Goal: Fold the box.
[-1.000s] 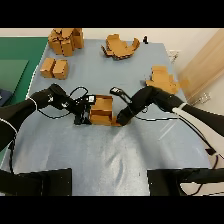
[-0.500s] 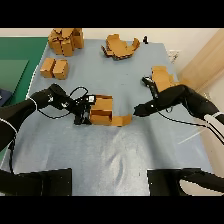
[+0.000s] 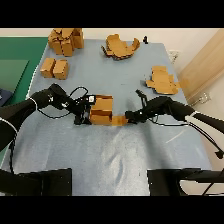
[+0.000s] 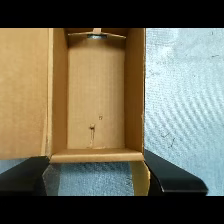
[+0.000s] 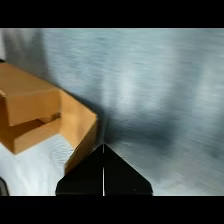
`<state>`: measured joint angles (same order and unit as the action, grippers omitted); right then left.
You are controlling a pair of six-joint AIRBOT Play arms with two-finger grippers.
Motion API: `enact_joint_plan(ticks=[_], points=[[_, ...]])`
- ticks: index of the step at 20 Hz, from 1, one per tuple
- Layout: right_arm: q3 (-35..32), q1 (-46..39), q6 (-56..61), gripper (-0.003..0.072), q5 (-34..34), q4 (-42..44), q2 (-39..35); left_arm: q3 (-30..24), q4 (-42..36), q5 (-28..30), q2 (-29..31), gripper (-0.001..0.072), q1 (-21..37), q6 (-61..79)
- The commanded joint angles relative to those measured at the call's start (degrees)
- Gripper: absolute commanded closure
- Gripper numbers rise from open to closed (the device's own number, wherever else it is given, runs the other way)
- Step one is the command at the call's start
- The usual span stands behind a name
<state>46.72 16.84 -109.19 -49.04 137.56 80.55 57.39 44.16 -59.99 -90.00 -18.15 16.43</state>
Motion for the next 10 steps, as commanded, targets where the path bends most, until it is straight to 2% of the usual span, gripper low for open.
enact_joint_plan(ticks=[1,7,8,9,10], points=[[1.2,2.19,-3.54,0.0685,0.46,7.58,1.51,0.07,0.0,0.0,0.0,0.0612,0.04,0.0],[3.54,2.08,-9.27,0.0683,-5.66,14.84,0.26,0.07,0.0,-0.15,0.0,0.0612,0.04,0.0],[3.63,2.08,-9.4,0.0657,-5.68,15.21,-0.5,0.07,0.0,-0.2,0.0,0.0612,0.04,-0.02],[3.69,2.08,-9.38,0.056,-6.05,15.28,-1.03,0.07,-0.04,-0.17,0.0,0.0612,0.04,0.0],[3.93,2.08,-9.18,0.052,-7.04,15.3,-1.05,0.09,-0.04,-0.15,0.0,0.0612,0.02,0.0]])
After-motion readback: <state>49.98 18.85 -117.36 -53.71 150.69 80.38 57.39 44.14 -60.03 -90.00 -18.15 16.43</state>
